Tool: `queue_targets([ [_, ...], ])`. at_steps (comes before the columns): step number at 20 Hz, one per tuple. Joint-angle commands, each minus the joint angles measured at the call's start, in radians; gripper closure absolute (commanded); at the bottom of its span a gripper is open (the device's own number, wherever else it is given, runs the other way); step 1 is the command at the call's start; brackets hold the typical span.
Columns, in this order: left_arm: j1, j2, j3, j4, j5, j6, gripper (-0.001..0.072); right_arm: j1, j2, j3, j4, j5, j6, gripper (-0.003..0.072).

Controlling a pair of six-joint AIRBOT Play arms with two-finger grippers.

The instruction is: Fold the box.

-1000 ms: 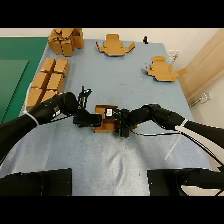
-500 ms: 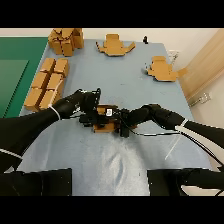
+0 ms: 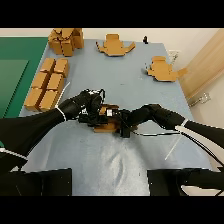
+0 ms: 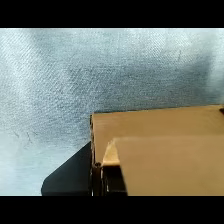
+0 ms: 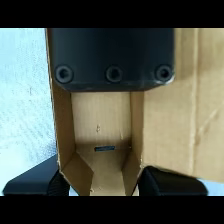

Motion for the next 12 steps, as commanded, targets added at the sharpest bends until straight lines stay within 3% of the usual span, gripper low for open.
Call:
queue_targets([
  [1, -0.009, 0.000, 0.003, -0.014, 0.020, -0.014, 0.0286, 0.000, -0.001, 0.001, 0.005, 0.004, 0.004, 0.0680],
  [2, -0.009, 0.000, 0.003, -0.008, 0.020, -0.022, 0.0223, 0.000, -0.001, 0.001, 0.005, 0.004, 0.004, 0.0680],
  [4, -0.008, 0.000, 0.003, 0.000, 0.019, -0.022, 0.0251, 0.000, -0.001, 0.001, 0.005, 0.004, 0.004, 0.0680],
  [7, -0.008, -0.002, 0.003, 0.000, 0.029, -0.010, 0.0619, 0.000, -0.001, 0.001, 0.005, 0.004, 0.004, 0.0680],
  [8, -0.008, -0.003, 0.003, 0.000, 0.040, -0.008, 0.0690, 0.000, -0.001, 0.001, 0.005, 0.004, 0.004, 0.0680],
  [12, -0.009, -0.012, 0.003, 0.001, 0.045, -0.009, 0.0696, 0.000, -0.001, 0.001, 0.005, 0.004, 0.004, 0.0680],
])
